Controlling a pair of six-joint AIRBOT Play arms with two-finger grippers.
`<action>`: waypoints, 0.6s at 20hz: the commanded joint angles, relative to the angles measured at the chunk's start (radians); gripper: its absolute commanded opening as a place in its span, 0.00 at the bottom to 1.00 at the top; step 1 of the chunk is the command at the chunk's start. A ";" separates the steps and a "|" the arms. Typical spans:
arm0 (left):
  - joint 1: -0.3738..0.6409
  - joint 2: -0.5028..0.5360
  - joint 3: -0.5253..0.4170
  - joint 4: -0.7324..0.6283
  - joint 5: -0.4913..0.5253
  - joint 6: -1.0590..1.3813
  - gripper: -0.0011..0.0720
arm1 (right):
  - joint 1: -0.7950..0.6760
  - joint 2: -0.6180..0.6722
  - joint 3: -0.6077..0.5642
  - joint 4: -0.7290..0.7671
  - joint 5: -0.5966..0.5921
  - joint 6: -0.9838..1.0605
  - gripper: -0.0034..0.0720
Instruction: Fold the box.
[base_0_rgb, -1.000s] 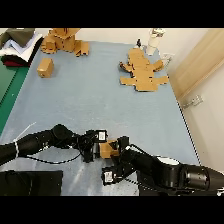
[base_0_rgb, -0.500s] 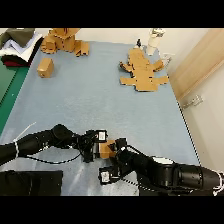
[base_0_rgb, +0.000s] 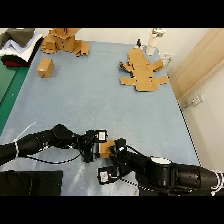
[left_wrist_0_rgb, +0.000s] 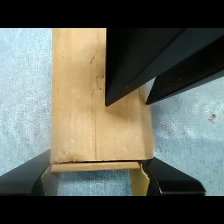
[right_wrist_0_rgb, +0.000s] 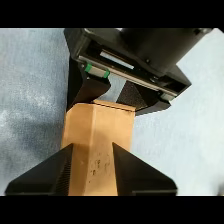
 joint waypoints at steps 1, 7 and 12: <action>0.000 0.000 0.000 0.000 0.000 0.000 0.67 | 0.000 -0.002 0.001 -0.006 -0.002 0.002 0.70; 0.000 0.000 0.000 0.000 0.000 0.000 0.67 | 0.000 -0.012 0.001 -0.006 -0.003 0.002 0.73; 0.000 0.000 0.000 0.000 0.000 0.000 0.67 | 0.000 -0.027 0.001 -0.009 -0.004 0.002 0.73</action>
